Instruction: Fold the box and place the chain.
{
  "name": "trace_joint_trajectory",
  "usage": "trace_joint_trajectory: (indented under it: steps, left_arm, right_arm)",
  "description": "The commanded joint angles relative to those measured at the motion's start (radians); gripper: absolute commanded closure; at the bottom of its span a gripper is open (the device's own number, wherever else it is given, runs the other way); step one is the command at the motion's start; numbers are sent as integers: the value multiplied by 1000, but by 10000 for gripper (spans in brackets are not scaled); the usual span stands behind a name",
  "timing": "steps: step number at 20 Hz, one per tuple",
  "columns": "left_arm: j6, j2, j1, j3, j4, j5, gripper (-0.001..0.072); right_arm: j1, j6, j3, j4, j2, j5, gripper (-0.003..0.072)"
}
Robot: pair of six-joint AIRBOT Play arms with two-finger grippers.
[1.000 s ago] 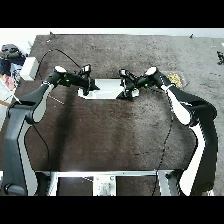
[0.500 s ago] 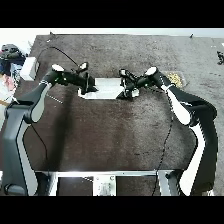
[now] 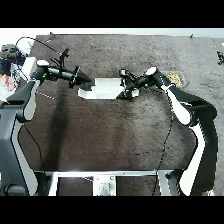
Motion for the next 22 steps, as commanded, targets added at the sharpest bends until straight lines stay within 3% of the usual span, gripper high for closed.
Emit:
trace_joint_trajectory:
  steps: [1, 5, 11, 16, 22]
  left_arm:
    - [-13, 0, -39, 2, 75, -4, 698]
    - [-44, -1, -95, 2, 176, 124, 699]
    - [-49, -1, -116, 2, 72, 366, 698]
    - [-62, -1, -122, 2, 70, 548, 698]
    - [-128, -4, -138, 2, 206, 618, 699]
  right_arm:
    - [0, 0, 0, 0, -1, 0, 219]
    - [0, 0, 1, 0, -1, 0, 219]
    - [0, 1, 1, 0, -1, 0, 219]
    - [0, 0, 1, 0, -1, 1, 219]
    - [0, 0, 1, 0, -1, 0, 219]
